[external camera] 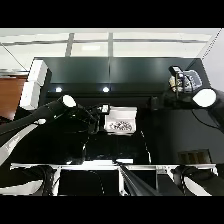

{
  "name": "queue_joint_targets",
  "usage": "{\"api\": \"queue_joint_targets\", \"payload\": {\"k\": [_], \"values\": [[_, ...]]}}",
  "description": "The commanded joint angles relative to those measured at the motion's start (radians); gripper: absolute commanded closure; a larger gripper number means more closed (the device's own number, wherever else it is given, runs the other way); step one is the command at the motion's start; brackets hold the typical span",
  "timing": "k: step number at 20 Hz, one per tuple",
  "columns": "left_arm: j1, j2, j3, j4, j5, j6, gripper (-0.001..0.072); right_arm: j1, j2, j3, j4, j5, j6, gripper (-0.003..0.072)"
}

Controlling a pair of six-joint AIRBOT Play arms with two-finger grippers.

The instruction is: Fold the box and place the chain.

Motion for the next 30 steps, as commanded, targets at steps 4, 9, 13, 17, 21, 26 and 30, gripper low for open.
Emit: {"api": "queue_joint_targets", "payload": {"k": [4, 9, 13, 17, 21, 26, 30], "values": [[-0.001, -0.001, 0.000, 0.008, 0.006, -0.002, 0.0266, 0.048, -0.244, 0.124, 0.302, 0.011, -0.402, -0.0014], [0.003, -0.001, 0.000, 0.008, 0.021, -0.002, 0.0265, 0.045, -0.194, 0.141, 0.271, 0.257, -0.824, -0.0013], [0.003, -0.001, 0.000, 0.007, 0.021, -0.002, 0.0266, 0.072, -0.186, 0.126, 0.278, 0.308, -0.935, -0.0014], [0.003, -0.001, 0.000, 0.007, 0.021, -0.002, 0.0266, 0.145, -0.188, 0.060, 0.278, 0.250, -1.044, -0.0013], [0.003, -0.001, 0.000, 0.007, 0.021, -0.002, 0.0266, 0.201, -0.190, 0.053, 0.278, 0.230, -1.080, -0.0013], [0.003, -0.001, 0.000, 0.007, 0.021, -0.002, 0.0265, 0.209, -0.190, 0.053, 0.278, 0.283, -1.072, -0.0014], [0.003, -0.001, 0.000, 0.007, 0.021, -0.002, 0.0265, 0.217, -0.190, 0.042, 0.266, 0.237, -1.060, -0.0014]]}}
